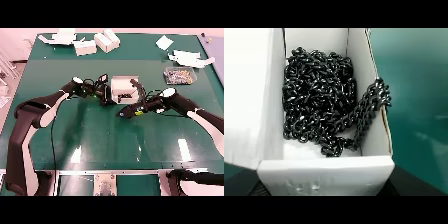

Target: Fold the box and place the chain.

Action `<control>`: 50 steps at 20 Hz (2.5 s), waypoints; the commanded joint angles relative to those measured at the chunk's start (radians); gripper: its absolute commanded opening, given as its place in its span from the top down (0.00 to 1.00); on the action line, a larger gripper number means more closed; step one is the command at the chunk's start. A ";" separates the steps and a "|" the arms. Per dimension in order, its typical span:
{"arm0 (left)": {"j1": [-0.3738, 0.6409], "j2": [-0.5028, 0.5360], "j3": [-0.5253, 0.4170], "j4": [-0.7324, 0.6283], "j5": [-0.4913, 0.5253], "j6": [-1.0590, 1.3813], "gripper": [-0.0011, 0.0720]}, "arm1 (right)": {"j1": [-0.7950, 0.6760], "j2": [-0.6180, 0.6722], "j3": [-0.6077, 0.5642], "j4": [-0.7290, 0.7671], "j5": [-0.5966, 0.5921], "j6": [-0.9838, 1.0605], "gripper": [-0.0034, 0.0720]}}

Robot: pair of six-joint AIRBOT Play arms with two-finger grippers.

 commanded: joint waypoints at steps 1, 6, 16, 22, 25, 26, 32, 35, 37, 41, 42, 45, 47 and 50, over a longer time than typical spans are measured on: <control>0.000 0.001 0.001 0.000 0.000 -0.001 0.51 | 0.033 0.010 -0.051 0.069 -0.323 0.065 0.73; 0.000 0.001 0.001 0.000 0.001 -0.001 0.51 | 0.162 0.015 -0.097 0.066 -0.745 0.078 0.55; 0.000 0.001 0.001 0.000 0.000 -0.001 0.51 | 0.198 0.011 -0.097 0.066 -0.930 0.078 0.51; 0.000 0.001 0.001 0.000 0.000 -0.001 0.51 | 0.242 0.010 -0.097 0.069 -0.932 0.078 0.56; 0.000 0.001 0.001 0.000 -0.001 -0.001 0.51 | 0.245 0.009 -0.097 0.069 -0.932 0.086 0.56; 0.000 0.001 0.001 0.000 -0.001 -0.001 0.51 | 0.245 0.009 -0.097 0.069 -0.931 0.089 0.56; 0.000 0.001 0.001 0.000 -0.003 -0.001 0.51 | 0.245 0.009 -0.097 0.069 -0.950 0.089 0.72; 0.000 0.001 0.001 0.000 -0.003 -0.001 0.51 | 0.245 0.009 -0.097 0.069 -0.950 0.089 0.76; 0.000 0.001 0.001 0.000 -0.003 -0.001 0.51 | 0.249 0.009 -0.097 0.069 -0.949 0.089 0.77; 0.000 0.001 0.001 0.000 -0.003 -0.001 0.51 | 0.266 0.009 -0.093 0.069 -0.950 0.089 0.84; 0.000 0.001 0.001 0.000 -0.003 -0.001 0.51 | 0.266 0.009 -0.093 0.069 -0.951 0.089 0.85; 0.000 0.001 0.001 0.000 -0.003 -0.001 0.51 | 0.266 0.009 -0.092 0.069 -0.951 0.089 0.90; 0.000 0.001 0.001 0.000 -0.003 -0.001 0.51 | 0.266 0.010 -0.087 0.068 -0.950 0.088 0.95; 0.000 0.001 0.001 0.000 0.000 -0.001 0.51 | 0.266 0.047 -0.078 0.066 -0.950 0.086 0.95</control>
